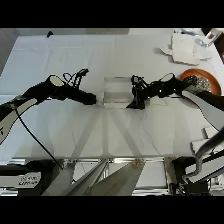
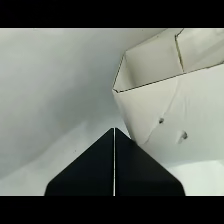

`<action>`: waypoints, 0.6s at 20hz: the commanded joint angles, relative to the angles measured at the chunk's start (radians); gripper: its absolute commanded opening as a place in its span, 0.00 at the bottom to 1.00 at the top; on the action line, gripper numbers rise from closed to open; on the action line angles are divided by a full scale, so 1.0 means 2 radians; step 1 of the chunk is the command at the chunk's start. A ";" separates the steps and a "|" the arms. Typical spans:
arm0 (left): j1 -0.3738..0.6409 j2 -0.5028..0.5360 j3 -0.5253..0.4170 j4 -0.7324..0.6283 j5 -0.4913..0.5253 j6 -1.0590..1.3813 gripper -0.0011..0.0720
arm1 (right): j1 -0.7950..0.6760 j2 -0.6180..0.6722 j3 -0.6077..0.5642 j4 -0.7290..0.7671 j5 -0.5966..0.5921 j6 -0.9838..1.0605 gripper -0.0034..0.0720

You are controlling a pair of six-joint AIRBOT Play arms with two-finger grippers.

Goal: Fold the box and place the chain.

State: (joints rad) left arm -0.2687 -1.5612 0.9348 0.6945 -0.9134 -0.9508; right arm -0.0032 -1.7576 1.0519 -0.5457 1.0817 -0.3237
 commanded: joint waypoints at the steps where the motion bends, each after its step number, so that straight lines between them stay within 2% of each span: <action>1: 0.000 0.000 0.000 -0.015 0.004 0.006 0.03 | 0.000 0.000 0.000 0.000 0.000 0.000 0.80; 5: 0.001 0.000 0.000 -0.054 0.023 0.011 0.04 | 0.000 0.000 0.000 0.000 0.000 0.000 0.80; 6: 0.001 0.000 0.000 -0.068 0.021 0.028 0.07 | 0.000 0.000 0.000 0.000 0.000 0.000 0.80; 8: 0.001 0.000 0.000 -0.085 0.019 0.039 0.31 | 0.000 0.000 0.000 0.000 0.000 0.000 0.80; 12: 0.014 0.000 0.000 -0.096 0.016 0.040 0.33 | 0.000 0.000 0.000 0.000 0.000 0.000 0.80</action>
State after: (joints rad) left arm -0.2558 -1.5612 0.9348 0.5369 -0.8787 -0.8845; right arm -0.0032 -1.7576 1.0519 -0.5457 1.0813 -0.3233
